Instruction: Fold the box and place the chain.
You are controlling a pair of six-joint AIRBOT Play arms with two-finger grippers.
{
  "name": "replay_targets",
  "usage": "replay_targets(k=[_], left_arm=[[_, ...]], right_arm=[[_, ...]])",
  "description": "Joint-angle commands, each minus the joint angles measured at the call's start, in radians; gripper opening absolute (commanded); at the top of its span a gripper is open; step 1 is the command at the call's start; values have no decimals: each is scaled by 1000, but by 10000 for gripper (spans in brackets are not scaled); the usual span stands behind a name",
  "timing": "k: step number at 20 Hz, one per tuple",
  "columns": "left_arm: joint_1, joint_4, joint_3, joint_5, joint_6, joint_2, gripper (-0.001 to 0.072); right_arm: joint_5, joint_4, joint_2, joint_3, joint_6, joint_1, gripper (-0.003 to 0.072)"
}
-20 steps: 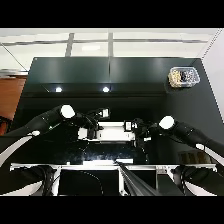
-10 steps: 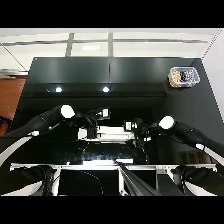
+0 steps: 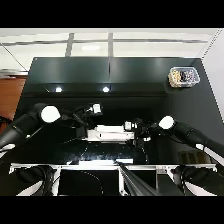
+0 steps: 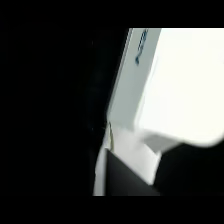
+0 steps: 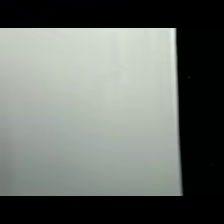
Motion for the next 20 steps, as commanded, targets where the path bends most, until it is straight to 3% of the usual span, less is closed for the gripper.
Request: replay_targets(k=[1, 3, 8, 10, 12, 16, 20], left_arm=[[18, -68, -25, -217, -174, 56, 29], [-5, -291, -91, -152, -146, 56, 30], [-31, -789, -201, 340, 128, 44, 31], [-32, -893, -200, 491, 248, 27, 32], [-35, -879, -200, 555, 318, -18, 32], [-53, -803, -198, 557, 399, -129, 31], [-79, -742, -188, 553, 399, -159, 31]], right_arm=[[0, 0, -1, 0, 0, 0, 526], [0, 0, -1, 0, 0, 0, 526], [0, 0, -1, 0, 0, 0, 526], [0, 0, -1, 0, 0, 0, 527], [0, 0, -1, 0, 0, 0, 526], [0, 0, -1, 0, 0, 0, 526], [0, 0, -1, 0, 0, 0, 526]])
